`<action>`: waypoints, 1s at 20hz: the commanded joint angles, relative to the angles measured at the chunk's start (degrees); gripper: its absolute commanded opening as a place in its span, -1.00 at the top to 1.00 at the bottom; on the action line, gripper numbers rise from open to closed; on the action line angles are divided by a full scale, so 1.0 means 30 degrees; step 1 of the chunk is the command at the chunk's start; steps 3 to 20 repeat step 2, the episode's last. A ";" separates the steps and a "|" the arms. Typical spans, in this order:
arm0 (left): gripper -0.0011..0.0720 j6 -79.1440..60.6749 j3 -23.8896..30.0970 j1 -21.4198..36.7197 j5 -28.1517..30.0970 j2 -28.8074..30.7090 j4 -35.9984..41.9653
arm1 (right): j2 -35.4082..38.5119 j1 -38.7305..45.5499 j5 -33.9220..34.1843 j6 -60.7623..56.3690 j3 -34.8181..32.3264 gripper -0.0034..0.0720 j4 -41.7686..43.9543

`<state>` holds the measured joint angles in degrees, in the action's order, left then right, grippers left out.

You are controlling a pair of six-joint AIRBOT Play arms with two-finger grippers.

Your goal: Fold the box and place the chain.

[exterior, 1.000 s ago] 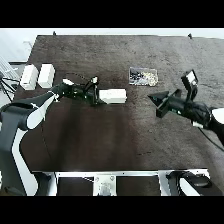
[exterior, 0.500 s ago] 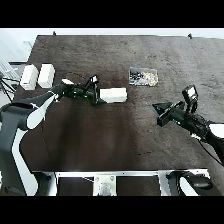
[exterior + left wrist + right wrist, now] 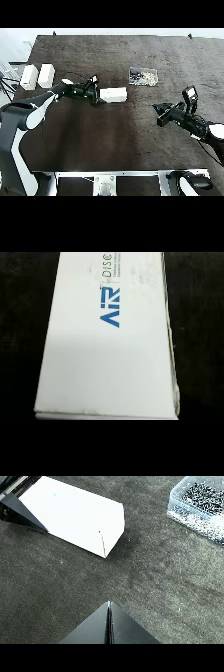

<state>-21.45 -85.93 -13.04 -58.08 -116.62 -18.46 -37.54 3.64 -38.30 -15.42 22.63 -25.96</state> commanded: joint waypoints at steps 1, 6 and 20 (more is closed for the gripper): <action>0.92 0.0233 -0.0015 0.0080 0.0058 0.0845 0.0015 | 0.0015 0.0007 0.0000 0.0000 -0.0007 0.88 0.0000; 0.92 0.0663 -0.0007 0.0160 0.0146 0.1355 0.0007 | 0.0015 0.0007 0.0000 0.0000 -0.0007 0.88 0.0000; 0.92 0.0663 -0.0007 0.0160 0.0146 0.1355 0.0007 | 0.0015 0.0007 0.0000 0.0000 -0.0007 0.88 0.0000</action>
